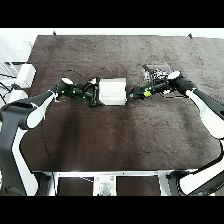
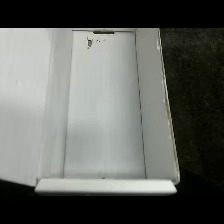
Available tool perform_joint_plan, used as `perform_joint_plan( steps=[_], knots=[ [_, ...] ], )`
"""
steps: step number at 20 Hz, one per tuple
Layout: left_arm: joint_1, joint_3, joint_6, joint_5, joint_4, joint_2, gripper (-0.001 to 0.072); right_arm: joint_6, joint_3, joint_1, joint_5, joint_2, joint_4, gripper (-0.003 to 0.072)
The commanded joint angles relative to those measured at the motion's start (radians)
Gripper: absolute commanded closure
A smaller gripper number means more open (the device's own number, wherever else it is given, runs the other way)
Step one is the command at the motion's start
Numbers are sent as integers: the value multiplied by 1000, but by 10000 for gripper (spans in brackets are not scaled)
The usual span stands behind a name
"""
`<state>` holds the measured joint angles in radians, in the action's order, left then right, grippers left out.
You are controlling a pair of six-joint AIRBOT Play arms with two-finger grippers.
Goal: Fold the box and place the chain.
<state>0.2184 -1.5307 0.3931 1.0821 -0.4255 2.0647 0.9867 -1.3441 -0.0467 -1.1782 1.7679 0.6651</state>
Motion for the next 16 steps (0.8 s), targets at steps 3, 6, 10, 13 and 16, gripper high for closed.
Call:
perform_joint_plan(
  steps=[3,6,10,13,16],
  knots=[
    [0,0,0,0,0,0,126,2,-1,-30,37,-2,-4,258],
    [0,0,0,0,0,0,126,10,-24,-52,45,-2,-2,246],
    [0,0,0,0,0,0,126,105,-51,-66,56,-2,53,246],
    [0,0,0,0,0,0,126,149,-51,-94,85,-2,99,246],
    [0,0,0,0,0,0,126,185,-51,-124,113,-2,119,246]
  ],
)
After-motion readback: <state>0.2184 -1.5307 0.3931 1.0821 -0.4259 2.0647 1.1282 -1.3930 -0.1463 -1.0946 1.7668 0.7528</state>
